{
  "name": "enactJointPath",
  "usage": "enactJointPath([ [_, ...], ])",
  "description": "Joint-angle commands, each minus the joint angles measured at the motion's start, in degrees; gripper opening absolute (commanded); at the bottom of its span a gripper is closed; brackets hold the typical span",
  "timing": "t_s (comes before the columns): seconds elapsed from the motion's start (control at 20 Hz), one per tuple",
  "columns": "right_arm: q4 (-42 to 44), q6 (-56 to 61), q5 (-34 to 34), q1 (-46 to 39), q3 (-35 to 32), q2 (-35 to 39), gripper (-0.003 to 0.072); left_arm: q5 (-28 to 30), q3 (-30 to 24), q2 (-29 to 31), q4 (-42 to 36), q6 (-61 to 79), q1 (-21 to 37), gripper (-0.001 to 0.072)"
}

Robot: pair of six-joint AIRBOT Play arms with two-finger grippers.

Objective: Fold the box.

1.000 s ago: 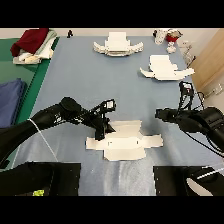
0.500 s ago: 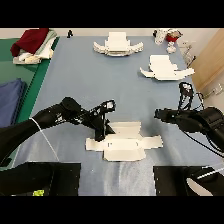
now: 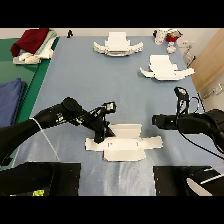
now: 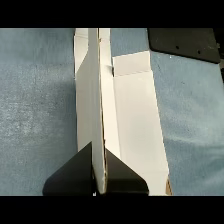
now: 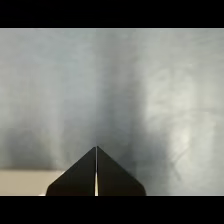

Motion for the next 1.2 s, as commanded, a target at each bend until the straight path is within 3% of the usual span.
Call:
enactJointPath([
  [0.0,9.44,-7.96,-12.26,3.02,0.04,4.66,0.0002,-0.04,0.00,-0.04,0.07,0.04,0.00,0.0014],
  [0.15,11.82,-4.81,-18.97,14.23,-0.02,8.17,0.0002,-0.04,0.00,-0.04,0.07,0.04,0.00,0.0014],
  [0.3,11.39,0.90,-16.28,31.85,-0.02,7.87,0.0002,-0.09,0.00,-0.04,0.07,0.04,0.00,0.0014],
  [0.4,5.55,4.37,-12.37,44.15,-0.02,5.53,0.0002,-0.07,0.00,-0.02,0.07,0.04,0.00,0.0014],
  [0.5,-5.90,6.08,-8.50,54.07,-0.02,1.75,0.0033,-0.09,0.00,-0.04,0.07,0.04,0.00,0.0014],
  [0.6,-14.67,6.05,-6.86,58.38,-0.02,-2.60,0.0541,-0.07,0.00,-0.04,0.07,0.04,0.00,0.0014],
  [0.65,-18.01,5.92,-6.91,58.84,0.00,-5.05,0.0608,-0.07,0.00,-0.02,0.07,0.04,0.00,0.0014],
  [0.9,-25.35,4.07,-5.33,58.73,0.00,-12.90,0.0607,-0.09,0.00,-0.04,0.07,0.04,0.00,0.0014],
  [1.15,-32.02,5.70,-4.96,58.60,0.48,-14.21,0.0603,-0.09,0.00,-0.04,0.04,0.04,0.00,0.0014],
])
